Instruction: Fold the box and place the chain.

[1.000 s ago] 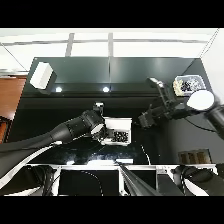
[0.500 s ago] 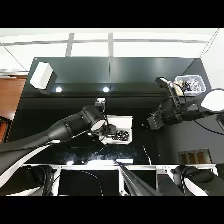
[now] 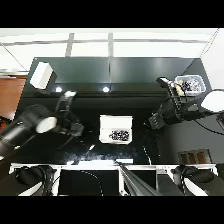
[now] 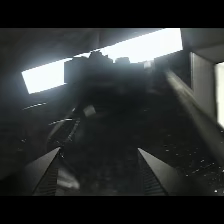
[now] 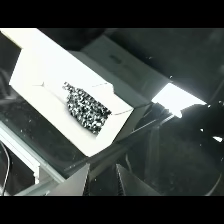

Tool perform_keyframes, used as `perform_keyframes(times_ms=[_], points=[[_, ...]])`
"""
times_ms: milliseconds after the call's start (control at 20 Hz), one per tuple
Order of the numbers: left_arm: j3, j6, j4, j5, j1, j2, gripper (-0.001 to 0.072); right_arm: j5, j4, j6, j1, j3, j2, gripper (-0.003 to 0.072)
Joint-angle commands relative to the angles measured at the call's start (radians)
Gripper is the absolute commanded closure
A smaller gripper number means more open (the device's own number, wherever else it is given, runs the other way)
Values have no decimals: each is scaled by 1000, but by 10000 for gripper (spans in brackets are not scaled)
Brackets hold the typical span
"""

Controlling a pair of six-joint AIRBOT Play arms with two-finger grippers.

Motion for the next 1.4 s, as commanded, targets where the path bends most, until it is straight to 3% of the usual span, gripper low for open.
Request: perform_keyframes(times_ms=[0,100,150,350,450,750,900,1200,1350], points=[[-234,584,-538,172,284,175,170,-48,-15,0,0,0,0,477],[-315,1080,-820,112,372,179,132,-62,-15,1,0,0,0,477],[-337,1242,-845,117,377,178,-1,-61,-15,0,0,0,0,477],[-348,1731,-829,259,333,174,4,-67,-15,1,0,0,0,477],[-344,1805,-830,351,310,142,4,-74,-15,1,0,0,0,477],[-309,2026,-872,340,305,-94,4,-106,-15,2,0,0,0,478],[-269,2153,-963,271,293,-180,4,-106,-15,2,0,0,0,478],[-261,2173,-1097,355,199,-233,5,-127,-15,2,0,0,0,478],[-259,2174,-1100,359,189,-251,5,-139,-15,1,0,0,0,478]])
